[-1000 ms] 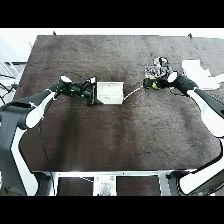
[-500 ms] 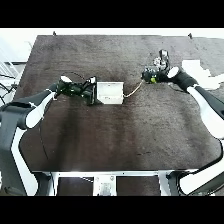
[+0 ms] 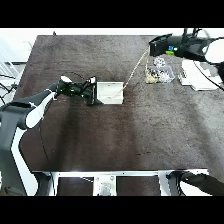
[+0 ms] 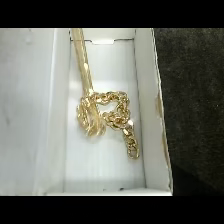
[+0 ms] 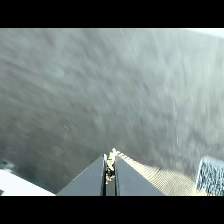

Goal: Fold the box and place the chain.

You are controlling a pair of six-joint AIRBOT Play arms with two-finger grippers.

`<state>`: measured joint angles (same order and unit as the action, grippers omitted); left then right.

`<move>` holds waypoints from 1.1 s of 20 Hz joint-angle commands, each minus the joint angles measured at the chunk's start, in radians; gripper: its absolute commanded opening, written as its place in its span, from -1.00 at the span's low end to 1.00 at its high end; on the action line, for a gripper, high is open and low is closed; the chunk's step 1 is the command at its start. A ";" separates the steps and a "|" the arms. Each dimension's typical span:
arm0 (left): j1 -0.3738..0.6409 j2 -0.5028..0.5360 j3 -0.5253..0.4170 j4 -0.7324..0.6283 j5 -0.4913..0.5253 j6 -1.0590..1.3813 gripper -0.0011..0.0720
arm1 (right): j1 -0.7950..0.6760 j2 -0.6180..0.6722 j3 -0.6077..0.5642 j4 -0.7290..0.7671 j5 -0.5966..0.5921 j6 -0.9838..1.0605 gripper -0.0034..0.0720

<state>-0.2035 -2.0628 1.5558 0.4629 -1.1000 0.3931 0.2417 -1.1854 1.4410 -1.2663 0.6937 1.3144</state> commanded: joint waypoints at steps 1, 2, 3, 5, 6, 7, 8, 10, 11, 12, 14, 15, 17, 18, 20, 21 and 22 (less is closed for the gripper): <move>0.000 -0.001 0.000 0.000 0.000 0.000 0.30 | 0.113 0.118 0.003 -0.152 0.007 0.093 -0.89; 0.000 -0.001 0.000 0.000 0.000 0.000 0.30 | 0.149 0.132 0.005 -0.183 0.007 0.117 -0.89; 0.000 -0.001 0.000 0.000 0.000 0.000 0.30 | 0.179 0.139 0.010 -0.214 0.008 0.139 -0.89; 0.000 -0.001 0.000 0.000 -0.001 0.000 0.30 | 0.232 0.142 0.020 -0.268 0.008 0.186 -0.89; 0.000 -0.001 0.000 0.000 -0.001 0.000 0.30 | 0.253 0.141 0.020 -0.286 0.011 0.205 -0.89; 0.000 -0.001 0.000 0.000 -0.001 0.000 0.30 | 0.267 0.138 0.020 -0.291 0.011 0.229 -0.89; 0.000 -0.001 0.000 0.000 -0.001 0.000 0.30 | 0.281 0.135 0.020 -0.290 0.011 0.237 -0.89; 0.000 -0.001 0.000 0.000 -0.001 0.000 0.30 | 0.307 0.122 0.019 -0.290 0.011 0.254 -0.89; 0.000 -0.001 0.000 0.000 -0.001 0.000 0.30 | 0.317 0.109 0.019 -0.291 0.011 0.256 -0.89; 0.000 -0.001 0.000 0.000 -0.001 0.000 0.30 | 0.323 0.095 0.019 -0.290 0.011 0.262 -0.89; 0.000 -0.001 0.000 0.000 -0.001 0.000 0.30 | 0.329 0.063 0.016 -0.290 0.013 0.283 -0.89; 0.000 -0.001 0.000 0.000 -0.001 0.000 0.30 | 0.329 0.046 0.013 -0.290 0.014 0.284 -0.89; 0.000 -0.001 0.000 0.000 -0.001 0.000 0.30 | 0.331 0.009 0.010 -0.289 0.015 0.306 -0.89; 0.000 -0.001 0.000 0.000 -0.001 0.000 0.30 | 0.337 -0.009 0.007 -0.287 0.015 0.308 -0.89; 0.000 -0.001 0.000 0.000 0.000 0.000 0.30 | 0.340 -0.041 0.007 -0.279 0.015 0.310 -0.89; 0.000 -0.001 0.000 0.000 0.000 0.000 0.30 | 0.343 -0.055 0.007 -0.280 0.015 0.310 -0.89; 0.000 -0.001 0.000 0.000 0.000 0.000 0.30 | 0.344 -0.066 0.007 -0.279 0.015 0.310 -0.89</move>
<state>-0.2035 -2.0628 1.5558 0.4629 -1.1007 0.3931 0.5789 -1.2133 1.4494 -1.5517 0.7074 1.6150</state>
